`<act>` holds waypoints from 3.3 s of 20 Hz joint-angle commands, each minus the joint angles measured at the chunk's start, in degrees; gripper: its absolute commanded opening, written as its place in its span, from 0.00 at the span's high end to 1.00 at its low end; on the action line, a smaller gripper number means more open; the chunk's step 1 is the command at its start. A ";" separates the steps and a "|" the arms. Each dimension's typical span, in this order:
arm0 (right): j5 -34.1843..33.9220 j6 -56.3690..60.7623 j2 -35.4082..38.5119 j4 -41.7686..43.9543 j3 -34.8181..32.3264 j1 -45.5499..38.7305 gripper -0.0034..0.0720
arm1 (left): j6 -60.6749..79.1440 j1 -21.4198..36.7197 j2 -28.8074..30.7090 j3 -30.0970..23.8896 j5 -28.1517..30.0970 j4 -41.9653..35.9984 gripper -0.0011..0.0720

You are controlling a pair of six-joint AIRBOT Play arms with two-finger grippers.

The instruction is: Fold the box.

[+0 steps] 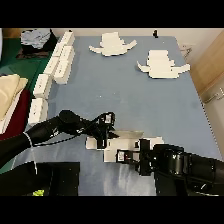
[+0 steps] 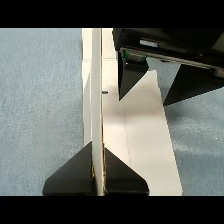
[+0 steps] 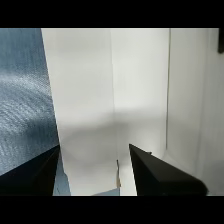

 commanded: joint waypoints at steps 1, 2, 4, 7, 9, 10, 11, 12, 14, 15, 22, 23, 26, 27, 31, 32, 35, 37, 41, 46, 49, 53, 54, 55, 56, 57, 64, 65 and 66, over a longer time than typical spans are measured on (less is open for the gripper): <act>1.53 8.24 0.24 -6.99 -0.02 4.07 0.12 | 0.00 -0.02 0.00 -0.02 0.02 0.02 0.96; 1.70 10.34 0.24 -8.74 -0.02 5.16 0.12 | 0.00 -0.02 0.00 -0.02 0.02 0.02 0.96; 2.29 13.05 0.24 -10.56 -0.02 6.93 0.12 | 0.00 -0.02 0.00 -0.02 0.02 0.02 0.96; 4.81 16.37 0.24 -10.05 -0.04 10.45 0.12 | 0.00 -0.02 0.00 -0.02 0.02 0.02 0.96; 5.81 17.70 0.24 -10.67 -0.24 12.17 0.12 | 0.00 -0.02 0.00 -0.02 0.02 0.02 0.96; 5.79 18.67 0.24 -11.67 -0.48 12.61 0.12 | 0.00 -0.02 0.00 -0.02 0.02 0.02 0.96; 5.79 19.12 0.22 -12.09 -0.61 12.81 0.12 | 0.02 -0.02 0.00 -0.02 0.02 0.00 0.96; 5.75 19.12 0.20 -12.11 -0.74 12.81 0.12 | 0.02 -0.02 0.00 -0.02 0.02 0.02 0.96; 5.77 19.12 0.11 -12.74 -1.07 12.81 0.12 | 0.00 -0.02 0.00 -0.02 0.02 0.02 0.96; 5.73 19.21 0.13 -13.66 -1.29 12.81 0.12 | 0.02 -0.02 0.00 -0.02 0.02 0.00 0.96; 5.92 21.68 0.13 -18.86 -1.27 12.79 0.12 | 0.00 -0.02 0.00 -0.02 0.02 0.00 0.96; 5.95 22.03 0.15 -19.10 -1.27 12.79 0.12 | 0.00 -0.02 0.00 -0.02 0.02 0.02 0.96; 6.34 24.68 1.03 -19.12 -1.01 12.85 0.12 | 0.00 -0.02 0.00 -0.02 0.00 0.00 0.96; 6.82 25.88 1.73 -19.21 -0.83 12.85 0.12 | 0.02 -0.02 0.00 -0.02 0.02 0.00 0.96; 8.07 31.80 5.99 -23.82 -0.68 12.76 0.12 | 0.00 -0.02 0.00 -0.02 0.02 0.02 0.96; 8.20 33.24 7.04 -24.65 -0.68 12.70 0.12 | 0.02 -0.02 0.00 -0.02 0.02 0.02 0.96; 9.38 35.60 8.81 -25.31 -0.74 12.57 0.11 | 0.00 -0.02 0.00 -0.02 0.02 0.00 0.96; 10.71 36.02 8.79 -25.35 -0.74 12.57 0.11 | 0.00 -0.02 0.00 -0.02 0.02 0.02 0.96; 10.25 39.06 8.79 -25.33 -0.74 12.57 0.02 | 0.02 -0.02 0.00 -0.02 0.02 0.02 0.96; 10.34 39.04 8.81 -25.00 -0.74 12.57 0.00 | 0.00 -0.02 0.00 -0.02 0.02 0.00 0.96; 10.36 38.60 9.68 -24.83 -1.05 11.63 0.00 | 0.00 -0.02 0.00 -0.02 0.02 0.00 0.96; 10.03 35.67 16.50 -23.50 -3.63 8.24 0.01 | 0.00 -0.02 0.00 -0.02 0.02 0.02 0.96; 9.42 33.79 18.38 -23.12 -4.37 6.91 0.00 | 0.02 -0.02 0.00 -0.02 0.02 0.00 0.96; 8.83 32.06 19.74 -22.47 -4.85 5.51 0.00 | 0.00 -0.02 0.00 -0.02 0.02 0.02 0.96; 7.96 29.81 20.61 -21.07 -5.22 3.76 0.00 | 0.00 -0.02 0.00 -0.02 0.02 0.00 0.96; 6.71 26.95 20.87 -18.99 -5.42 1.79 0.00 | 0.00 -0.02 0.00 -0.02 0.02 0.00 0.96; 0.72 0.04 22.25 1.49 -5.33 -10.23 0.00 | 0.02 -0.02 0.00 -0.02 0.00 0.00 0.96; 1.42 -5.44 23.30 6.62 -5.33 -10.21 0.01 | 0.00 -0.02 0.00 -0.02 0.02 0.02 0.96; 2.14 -10.05 24.48 12.31 -5.35 -9.79 0.01 | 0.02 -0.02 0.00 -0.02 0.02 0.00 0.96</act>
